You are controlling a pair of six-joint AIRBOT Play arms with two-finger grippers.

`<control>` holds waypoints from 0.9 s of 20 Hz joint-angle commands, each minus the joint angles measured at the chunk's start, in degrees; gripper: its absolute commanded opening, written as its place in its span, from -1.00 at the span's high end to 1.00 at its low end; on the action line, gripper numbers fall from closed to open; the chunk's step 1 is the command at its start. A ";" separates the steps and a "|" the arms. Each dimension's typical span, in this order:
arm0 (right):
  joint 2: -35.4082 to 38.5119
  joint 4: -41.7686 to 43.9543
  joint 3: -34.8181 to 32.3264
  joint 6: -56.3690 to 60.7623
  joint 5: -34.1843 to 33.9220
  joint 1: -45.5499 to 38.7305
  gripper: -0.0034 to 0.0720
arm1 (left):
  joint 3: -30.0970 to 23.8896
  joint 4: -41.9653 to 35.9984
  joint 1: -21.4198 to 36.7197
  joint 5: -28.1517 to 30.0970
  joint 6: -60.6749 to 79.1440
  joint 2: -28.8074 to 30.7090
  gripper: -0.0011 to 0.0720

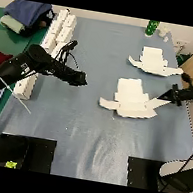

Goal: Fold the box.

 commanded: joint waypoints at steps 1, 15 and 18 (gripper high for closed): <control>10.10 2.19 -13.90 2.27 10.10 9.57 0.91 | -0.02 0.26 0.11 0.13 0.02 -0.04 0.93; 64.85 1.88 -57.22 6.54 40.72 35.67 0.91 | -7.21 -0.42 14.53 -22.71 10.19 1.55 0.87; 67.93 1.55 -57.29 7.63 41.83 35.85 0.91 | -9.09 -0.44 14.32 -19.06 11.02 0.57 -0.43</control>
